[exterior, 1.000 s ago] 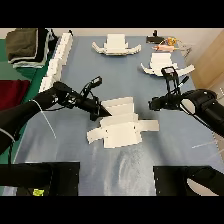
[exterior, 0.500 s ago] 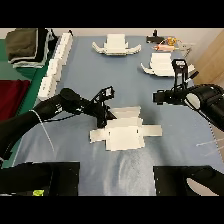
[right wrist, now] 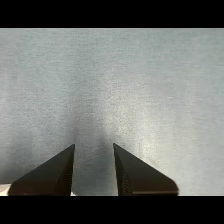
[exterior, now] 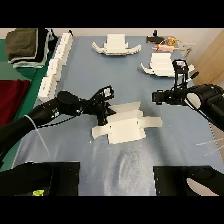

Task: Fold the box.

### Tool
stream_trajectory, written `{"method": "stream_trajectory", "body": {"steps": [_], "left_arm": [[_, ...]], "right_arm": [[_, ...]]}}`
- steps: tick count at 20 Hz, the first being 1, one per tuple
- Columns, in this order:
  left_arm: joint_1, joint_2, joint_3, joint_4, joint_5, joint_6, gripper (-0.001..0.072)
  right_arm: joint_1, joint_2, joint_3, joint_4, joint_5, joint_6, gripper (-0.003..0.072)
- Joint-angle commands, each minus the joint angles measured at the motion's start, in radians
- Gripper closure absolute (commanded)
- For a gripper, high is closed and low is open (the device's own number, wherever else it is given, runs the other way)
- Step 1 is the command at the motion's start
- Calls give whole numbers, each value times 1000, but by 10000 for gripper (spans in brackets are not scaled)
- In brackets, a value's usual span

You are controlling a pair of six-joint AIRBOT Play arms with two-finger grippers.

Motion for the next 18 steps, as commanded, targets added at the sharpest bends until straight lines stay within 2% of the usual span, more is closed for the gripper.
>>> {"method": "stream_trajectory", "body": {"steps": [1, 3, 7, 9, 18], "left_arm": [[-9, 92, -16, 3, 49, 31, 700], [-40, 101, -55, 2, 55, 79, 700], [-135, 85, -146, -4, 219, 98, 700], [-163, 85, -172, -27, 257, 104, 700], [-147, 85, -212, -52, 254, 92, 696]], "right_arm": [[0, -1, 1, 11, 0, 1, 289], [0, -1, 1, 20, 0, 1, 290], [0, -1, 1, 36, -1, 1, 289], [0, -1, 1, 45, -1, 1, 290], [0, -1, 1, 74, 0, 0, 290]]}}
